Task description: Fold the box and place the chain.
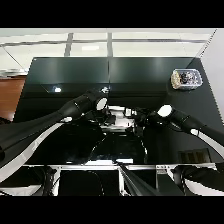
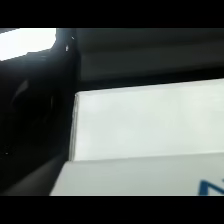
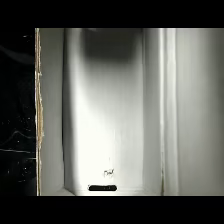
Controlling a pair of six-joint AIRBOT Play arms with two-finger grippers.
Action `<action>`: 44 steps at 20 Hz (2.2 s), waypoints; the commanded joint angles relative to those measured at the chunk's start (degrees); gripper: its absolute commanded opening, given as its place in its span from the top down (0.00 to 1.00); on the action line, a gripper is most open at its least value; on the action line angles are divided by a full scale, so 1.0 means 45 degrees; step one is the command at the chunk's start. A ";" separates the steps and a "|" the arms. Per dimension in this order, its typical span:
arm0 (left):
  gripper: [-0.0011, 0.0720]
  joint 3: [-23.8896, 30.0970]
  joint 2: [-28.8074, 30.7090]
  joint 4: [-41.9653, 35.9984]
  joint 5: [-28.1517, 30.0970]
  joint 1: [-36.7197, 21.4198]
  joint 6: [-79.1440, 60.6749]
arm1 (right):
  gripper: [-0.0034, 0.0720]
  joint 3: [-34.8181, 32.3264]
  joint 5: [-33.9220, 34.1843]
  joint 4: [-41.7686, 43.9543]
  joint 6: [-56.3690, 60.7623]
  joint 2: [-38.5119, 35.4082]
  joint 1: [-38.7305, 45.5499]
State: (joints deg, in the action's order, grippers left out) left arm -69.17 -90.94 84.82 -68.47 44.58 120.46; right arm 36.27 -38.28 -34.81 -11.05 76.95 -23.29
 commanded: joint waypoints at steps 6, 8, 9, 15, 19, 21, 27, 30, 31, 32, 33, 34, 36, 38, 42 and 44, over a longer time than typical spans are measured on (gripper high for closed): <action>0.95 -0.0015 0.0010 0.0058 0.0165 -0.0015 0.0049 | 0.00 0.0005 0.0087 0.0049 0.0044 -0.0019 -0.0010; 0.95 -0.0015 0.0015 0.0058 0.0160 -0.0034 0.0049 | 0.00 0.0005 -0.0170 -0.0151 0.0578 -0.0461 0.0005; 0.95 -0.0015 0.0015 0.0029 0.0155 -0.0063 0.0053 | 0.00 0.0005 -0.0369 -0.0476 0.0981 -0.0860 0.0005; 0.95 -0.0015 0.0029 0.0015 0.0024 -0.0185 0.0627 | 0.00 0.0005 -0.1515 -0.3395 0.2375 -0.2832 0.0019; 0.95 -0.0015 0.0024 0.0000 -0.0151 -0.0185 0.0631 | 0.00 0.0000 -0.1030 -0.3313 0.2365 -0.2832 0.0029; 0.95 -0.0015 0.0024 -0.0005 -0.0146 -0.0194 0.0801 | 0.00 -0.0005 -0.0865 -0.3254 0.2365 -0.2735 -0.0010; 0.95 -0.0015 0.0024 -0.0005 -0.0136 -0.0248 0.0908 | 0.36 -0.0058 -0.0840 -0.2482 0.2210 -0.2040 -0.0010; 0.95 -0.0015 0.0024 -0.0005 -0.0141 -0.0243 0.0903 | 0.55 -0.0063 -0.0889 -0.2220 0.2210 -0.2001 -0.0010; 0.95 -0.0015 0.0024 -0.0005 -0.0141 -0.0238 0.0903 | 0.55 -0.0063 -0.0758 -0.1846 0.2205 -0.1967 -0.0010; 0.95 -0.0015 0.0024 -0.0010 -0.0141 -0.0238 0.0903 | 0.55 -0.0063 -0.0651 -0.1180 0.2186 -0.1880 -0.0010; 0.95 -0.0015 0.0024 -0.0019 -0.0146 -0.0238 0.0903 | 0.56 -0.0063 -0.0622 -0.0442 0.2157 -0.1734 -0.0010; 0.95 -0.0015 0.0024 -0.0034 -0.0141 -0.0238 0.0903 | 0.72 -0.0063 -0.0627 0.0160 0.2152 -0.1569 -0.0010; 0.95 -0.0015 0.0024 -0.0058 -0.0146 -0.0238 0.0903 | 0.71 -0.0063 -0.0447 0.1025 0.2108 -0.1214 -0.0010; 0.95 -0.0015 0.0024 -0.0058 -0.0141 -0.0238 0.0903 | 0.71 -0.0063 -0.0257 0.1467 0.2113 -0.0967 -0.0010; 0.95 -0.0015 0.0024 -0.0063 -0.0165 -0.0238 0.0903 | 0.49 -0.0063 -0.0228 0.1817 0.2127 -0.0539 -0.0010; 0.95 -0.0015 0.0024 -0.0063 -0.0175 -0.0238 0.0903 | 0.57 -0.0063 -0.0321 0.1855 0.2137 -0.0505 -0.0010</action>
State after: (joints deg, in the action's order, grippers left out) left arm -69.17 -90.85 84.60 -69.25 43.51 124.68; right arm 36.03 -39.46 -28.10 -1.45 73.91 -23.29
